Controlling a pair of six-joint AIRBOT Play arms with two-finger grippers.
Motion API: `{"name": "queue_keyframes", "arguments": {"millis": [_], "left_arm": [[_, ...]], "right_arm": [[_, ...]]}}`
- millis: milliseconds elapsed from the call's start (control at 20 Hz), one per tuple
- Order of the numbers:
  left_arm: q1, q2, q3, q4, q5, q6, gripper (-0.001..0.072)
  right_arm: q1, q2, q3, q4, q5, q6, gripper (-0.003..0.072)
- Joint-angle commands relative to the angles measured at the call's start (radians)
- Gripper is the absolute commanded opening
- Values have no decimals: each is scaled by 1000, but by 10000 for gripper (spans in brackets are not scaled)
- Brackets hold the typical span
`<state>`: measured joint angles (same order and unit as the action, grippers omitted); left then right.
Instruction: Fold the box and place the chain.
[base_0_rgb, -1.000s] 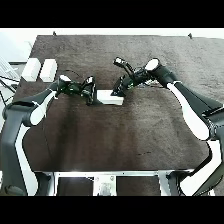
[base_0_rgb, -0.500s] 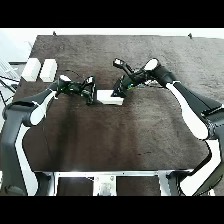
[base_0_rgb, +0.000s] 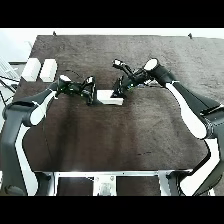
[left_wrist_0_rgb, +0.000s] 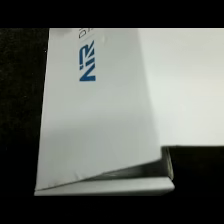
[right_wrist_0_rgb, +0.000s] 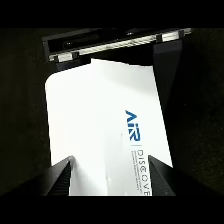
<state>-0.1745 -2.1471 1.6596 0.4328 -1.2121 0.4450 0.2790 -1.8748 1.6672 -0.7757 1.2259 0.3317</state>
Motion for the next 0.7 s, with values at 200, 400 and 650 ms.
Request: {"name": "queue_keyframes", "arguments": {"millis": [200,400,650], "left_arm": [[1,0,0,0,0,0,288],[1,0,0,0,0,0,288],[1,0,0,0,-1,0,288]], "right_arm": [[1,-16,1,-3,-85,-83,625],[0,-16,3,-3,-108,-82,625],[0,-16,8,-2,-112,-82,625]]}}
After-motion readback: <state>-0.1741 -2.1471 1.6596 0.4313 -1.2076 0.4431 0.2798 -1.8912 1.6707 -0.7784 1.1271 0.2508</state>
